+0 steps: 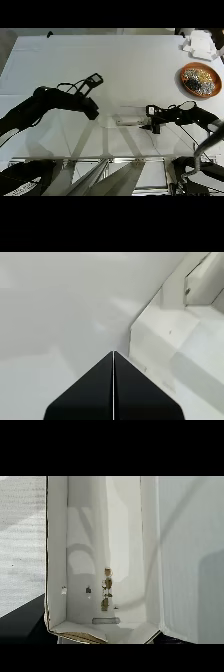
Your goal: Fold the box and place the chain.
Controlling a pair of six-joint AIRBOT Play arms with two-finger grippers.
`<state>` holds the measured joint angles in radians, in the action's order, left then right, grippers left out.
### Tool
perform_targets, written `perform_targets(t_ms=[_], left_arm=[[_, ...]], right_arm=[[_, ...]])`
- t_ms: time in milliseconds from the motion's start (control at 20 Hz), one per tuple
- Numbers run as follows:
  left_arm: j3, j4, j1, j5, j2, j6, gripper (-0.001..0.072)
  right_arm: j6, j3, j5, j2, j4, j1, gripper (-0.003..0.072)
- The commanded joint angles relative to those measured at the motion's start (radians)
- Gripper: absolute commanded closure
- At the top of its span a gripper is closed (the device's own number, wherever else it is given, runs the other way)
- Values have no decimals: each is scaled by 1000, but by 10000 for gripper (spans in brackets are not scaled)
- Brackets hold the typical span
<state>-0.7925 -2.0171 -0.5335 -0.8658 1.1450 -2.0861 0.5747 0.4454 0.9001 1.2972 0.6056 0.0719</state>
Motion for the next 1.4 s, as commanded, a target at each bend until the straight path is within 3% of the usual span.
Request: perform_targets(t_ms=[0, 150, 500, 1000, 1350], left_arm=[[126, -126, 94, -21, -45, 79, 707], [220, -257, 99, 23, -20, 77, 704], [225, -502, 71, 53, 127, 2, 704], [225, -587, -36, 160, 186, -1, 704], [203, -558, -23, 139, 159, -2, 710]], right_arm=[[0, 0, 1, -1, 0, 1, 266], [0, 0, 1, -1, 0, 1, 266], [0, 0, 1, -1, 0, 1, 266], [0, 0, 1, -1, 0, 1, 266], [0, 0, 1, -1, 0, 1, 266]])
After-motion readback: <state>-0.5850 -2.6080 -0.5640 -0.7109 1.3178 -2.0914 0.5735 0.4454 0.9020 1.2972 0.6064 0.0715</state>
